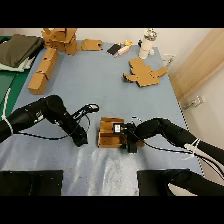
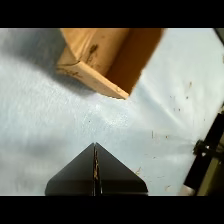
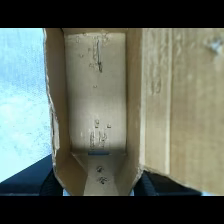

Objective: Fold the box.

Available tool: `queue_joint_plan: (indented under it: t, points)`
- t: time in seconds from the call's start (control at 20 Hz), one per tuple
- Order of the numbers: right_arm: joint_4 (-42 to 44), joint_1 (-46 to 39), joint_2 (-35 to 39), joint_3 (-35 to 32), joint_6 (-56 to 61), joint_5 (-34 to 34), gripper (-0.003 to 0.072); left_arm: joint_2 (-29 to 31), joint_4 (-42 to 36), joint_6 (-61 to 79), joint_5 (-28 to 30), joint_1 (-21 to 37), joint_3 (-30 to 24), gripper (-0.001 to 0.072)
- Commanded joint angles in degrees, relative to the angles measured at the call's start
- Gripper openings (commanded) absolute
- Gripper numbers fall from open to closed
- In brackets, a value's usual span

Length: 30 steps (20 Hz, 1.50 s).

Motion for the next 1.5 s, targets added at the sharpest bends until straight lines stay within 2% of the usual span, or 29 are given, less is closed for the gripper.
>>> queue_joint_plan:
  t: [0.0, 0.1, 0.25, 0.3, 0.35, 0.4, 0.55, 0.65, 0.8, 1.45]
  points:
    - [0.0, 0.0, 0.0, 0.0, 0.0, 0.0, 0.0509, 0.3, -14.4, 39.7, 6.1, 6.9, -5.4, 0.0011]
    - [0.0, 0.0, 0.0, 0.0, 0.0, 0.0, 0.0509, 0.3, -20.4, 52.9, 14.9, 8.1, -9.8, 0.0013]
    - [0.0, 0.0, 0.0, 0.0, 0.0, 0.0, 0.051, 0.3, -21.6, 65.3, 16.5, 8.1, -15.2, 0.0015]
    - [0.0, 0.0, 0.0, 0.0, 0.0, 0.0, 0.0509, 0.3, -23.8, 70.2, 16.2, 8.1, -16.7, 0.023]
    - [0.0, 0.0, 0.0, 0.0, 0.0, 0.0, 0.0509, 0.6, -25.1, 73.7, 15.7, 7.7, -17.6, 0.0604]
    - [0.0, 0.0, 0.0, 0.0, 0.0, 0.0, 0.0509, 0.8, -26.3, 73.9, 15.1, 7.3, -17.7, 0.0664]
    - [0.0, 0.0, 0.0, 0.0, 0.0, 0.0, 0.051, 0.4, -28.3, 73.6, 16.6, 4.1, -17.5, 0.0669]
    - [0.0, 0.0, 0.0, 0.0, 0.0, 0.0, 0.0509, 0.4, -28.7, 70.6, 21.6, 1.9, -17.3, 0.0704]
    - [0.0, 0.0, 0.0, 0.0, 0.0, 0.0, 0.0509, -0.7, -27.6, 67.3, 25.5, -0.6, -16.2, 0.0704]
    - [0.0, 0.0, 0.0, 0.0, 0.0, 0.0, 0.0509, -4.5, -26.1, 62.5, 27.5, -4.1, -12.0, 0.0704]
